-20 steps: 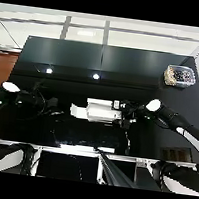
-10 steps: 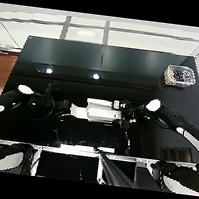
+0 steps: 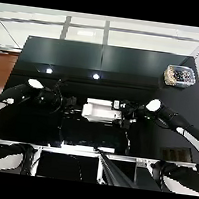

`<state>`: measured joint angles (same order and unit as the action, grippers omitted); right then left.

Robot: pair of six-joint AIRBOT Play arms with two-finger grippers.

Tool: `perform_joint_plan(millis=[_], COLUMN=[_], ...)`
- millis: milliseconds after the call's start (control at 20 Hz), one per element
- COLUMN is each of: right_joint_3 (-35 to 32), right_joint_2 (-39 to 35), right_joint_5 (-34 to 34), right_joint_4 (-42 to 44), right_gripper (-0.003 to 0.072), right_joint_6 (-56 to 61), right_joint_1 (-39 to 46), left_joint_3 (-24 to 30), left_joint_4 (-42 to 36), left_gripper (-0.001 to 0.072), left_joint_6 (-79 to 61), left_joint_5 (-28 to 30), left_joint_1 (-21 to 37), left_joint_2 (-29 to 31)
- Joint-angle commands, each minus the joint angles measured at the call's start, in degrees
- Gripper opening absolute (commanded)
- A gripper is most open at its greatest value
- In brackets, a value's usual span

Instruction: Fold the box and place the chain.

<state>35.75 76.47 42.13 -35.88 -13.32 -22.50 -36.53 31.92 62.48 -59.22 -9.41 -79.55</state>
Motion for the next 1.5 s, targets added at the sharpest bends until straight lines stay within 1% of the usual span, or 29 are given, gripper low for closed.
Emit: perform_joint_plan(millis=[0,150,300,450,700,800,850,1000,1150,1450], right_joint_3=[0.0,0.0,0.0,0.0,0.0,0.0,0.0,0.0,0.0,0.0], right_joint_2=[0.0,0.0,0.0,0.0,0.0,0.0,0.0,0.0,0.0,0.0], right_joint_5=[0.0,0.0,0.0,0.0,0.0,0.0,0.0,-0.1,-0.1,-0.1], right_joint_4=[0.0,0.0,0.0,0.0,0.0,0.0,0.0,0.0,0.0,0.0], right_gripper=[0.0127,0.0127,0.0127,0.0127,0.0127,0.0127,0.0127,0.0127,0.0127,0.0127], right_joint_6=[0.0,0.0,0.0,0.0,0.0,0.0,0.0,0.0,0.0,0.0], right_joint_1=[0.0,0.0,0.0,0.0,0.0,0.0,0.0,0.0,0.0,0.0], left_joint_3=[-1.9,-2.4,-2.8,-4.1,-6.2,-6.8,-7.0,-7.7,-8.8,-11.0], left_joint_4=[0.8,0.8,-0.3,-2.3,-2.6,-2.4,-2.4,-1.7,2.0,5.4], left_gripper=[0.0644,0.0644,0.0632,0.0621,0.0617,0.0548,0.0544,0.0540,0.0539,0.0540], left_joint_6=[-0.8,-1.1,-2.8,-4.2,-4.0,-2.9,-1.9,-0.2,4.1,10.3], left_joint_5=[-4.3,-7.2,-8.8,-8.8,-8.3,-8.2,-8.0,-5.2,-2.3,1.5], left_joint_1=[1.5,1.7,0.2,-1.8,-4.5,-5.5,-6.1,-8.2,-10.5,-13.7], left_joint_2=[-0.3,-0.3,-0.3,-0.3,-0.3,-0.3,-0.3,-0.3,-0.3,-0.3])
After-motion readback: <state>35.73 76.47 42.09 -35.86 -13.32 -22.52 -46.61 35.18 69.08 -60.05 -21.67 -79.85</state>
